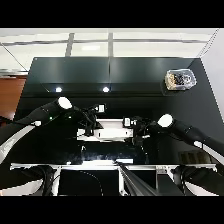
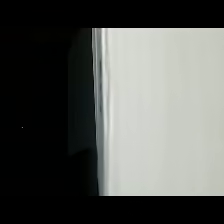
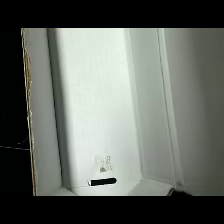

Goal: Fold the box and place the chain.

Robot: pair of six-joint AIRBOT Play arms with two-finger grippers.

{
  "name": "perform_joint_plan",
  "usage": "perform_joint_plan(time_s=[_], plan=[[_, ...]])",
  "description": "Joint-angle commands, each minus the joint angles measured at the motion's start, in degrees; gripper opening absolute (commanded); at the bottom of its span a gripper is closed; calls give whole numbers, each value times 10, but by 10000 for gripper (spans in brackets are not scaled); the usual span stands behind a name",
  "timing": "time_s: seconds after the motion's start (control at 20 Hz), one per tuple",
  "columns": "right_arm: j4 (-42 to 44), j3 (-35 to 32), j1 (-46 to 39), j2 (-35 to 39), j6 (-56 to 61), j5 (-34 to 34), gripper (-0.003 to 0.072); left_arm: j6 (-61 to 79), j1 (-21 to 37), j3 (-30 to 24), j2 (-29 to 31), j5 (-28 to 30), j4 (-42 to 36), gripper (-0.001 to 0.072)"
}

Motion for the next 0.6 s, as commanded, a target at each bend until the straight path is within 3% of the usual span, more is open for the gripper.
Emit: perform_joint_plan(time_s=[0.0,0.55], plan=[[-21,1,9,-2,9,-1,630,0,0,1,0,0,0,29],[-21,0,-1,-2,9,5,629,0,0,1,0,0,0,29]])
